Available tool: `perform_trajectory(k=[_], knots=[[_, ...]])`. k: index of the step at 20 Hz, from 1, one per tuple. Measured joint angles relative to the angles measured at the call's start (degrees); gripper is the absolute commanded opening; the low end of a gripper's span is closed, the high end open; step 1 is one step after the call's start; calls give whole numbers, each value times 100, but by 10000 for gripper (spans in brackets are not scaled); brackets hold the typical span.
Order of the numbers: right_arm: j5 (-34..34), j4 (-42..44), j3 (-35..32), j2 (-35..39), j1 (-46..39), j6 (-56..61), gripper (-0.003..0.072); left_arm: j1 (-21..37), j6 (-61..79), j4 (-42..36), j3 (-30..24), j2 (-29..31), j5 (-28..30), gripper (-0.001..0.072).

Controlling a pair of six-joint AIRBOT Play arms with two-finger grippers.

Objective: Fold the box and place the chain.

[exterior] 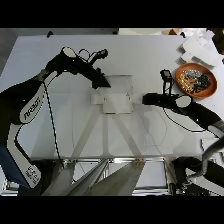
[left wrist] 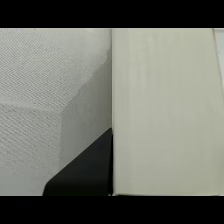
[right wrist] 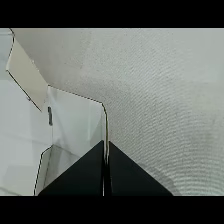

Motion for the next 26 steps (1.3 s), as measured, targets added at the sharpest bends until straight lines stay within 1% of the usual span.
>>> perform_trajectory(k=[4, 5, 6, 7, 8, 11, 13, 16, 19, 21, 24, 26], knots=[[-50, 0, 0, 0, 0, 2, 15, 0, -17, 0, 0, 0, -2, 4], [-52, 0, 0, 0, 0, 2, 79, 0, -17, 0, 0, 0, 0, 4], [-68, 9, 0, 0, 0, 9, 275, 0, -20, 13, -2, 0, -7, 4], [-74, 15, 0, 0, 0, 31, 500, 0, -22, 22, -2, 0, -4, 4], [-74, 17, 2, 9, 0, 55, 567, 0, -33, 22, -2, 9, -13, 3], [-101, 17, 66, 129, -50, 101, 569, 0, -278, 232, -2, 157, -24, 1], [-146, 13, 138, 286, -205, 146, 569, 2, -623, 592, -2, 435, -17, -1], [-127, -4, 197, 614, -643, 219, 569, 2, -1016, 970, -4, 1086, -164, -4], [291, -31, 221, 942, -1263, 247, 569, -4, -1113, 824, -142, 1821, -315, -5], [719, -85, 223, 1097, -1687, 251, 568, -11, -1032, 708, -570, 2332, -317, -4], [1443, -240, 229, 1209, -2229, 267, 568, -2, -695, 595, -1757, 2986, -33, 2], [1895, -448, 232, 1239, -2459, 262, 568, -2, -411, 507, -2535, 3200, 254, 4]])
